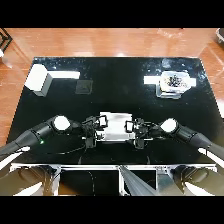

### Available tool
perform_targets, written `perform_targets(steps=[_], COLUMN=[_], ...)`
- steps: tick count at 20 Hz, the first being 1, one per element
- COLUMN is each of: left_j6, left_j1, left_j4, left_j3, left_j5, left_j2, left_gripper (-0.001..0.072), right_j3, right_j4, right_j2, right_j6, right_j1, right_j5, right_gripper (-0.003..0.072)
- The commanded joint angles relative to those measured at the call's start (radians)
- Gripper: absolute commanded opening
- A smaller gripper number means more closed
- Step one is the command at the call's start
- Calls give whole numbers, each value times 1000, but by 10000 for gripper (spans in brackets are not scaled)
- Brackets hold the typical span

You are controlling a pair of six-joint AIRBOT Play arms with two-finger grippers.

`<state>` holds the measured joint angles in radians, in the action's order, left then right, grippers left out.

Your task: Fold the box and place the chain.

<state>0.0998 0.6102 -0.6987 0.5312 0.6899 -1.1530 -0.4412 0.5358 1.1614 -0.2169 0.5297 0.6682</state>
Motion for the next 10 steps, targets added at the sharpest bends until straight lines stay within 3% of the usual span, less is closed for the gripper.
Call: perform_targets(steps=[1,2,3,7,10], left_j6=[0,0,11,238,491], left_j1=[0,-2,-5,-42,-143], left_j4=[-1,-7,-42,-258,-323], left_j3=[0,1,2,2,2], left_j5=[4,6,7,-42,-21], left_j2=[0,2,8,108,221], left_gripper=[183,64,16,15,15], right_j3=[0,0,0,0,0], right_j4=[-1,-1,-1,-1,-1], right_j2=[1,1,1,1,1], right_j6=[1,1,1,1,1], right_j1=[1,1,1,1,1], right_j5=[1,1,1,1,1], right_gripper=[357,357,357,356,356])
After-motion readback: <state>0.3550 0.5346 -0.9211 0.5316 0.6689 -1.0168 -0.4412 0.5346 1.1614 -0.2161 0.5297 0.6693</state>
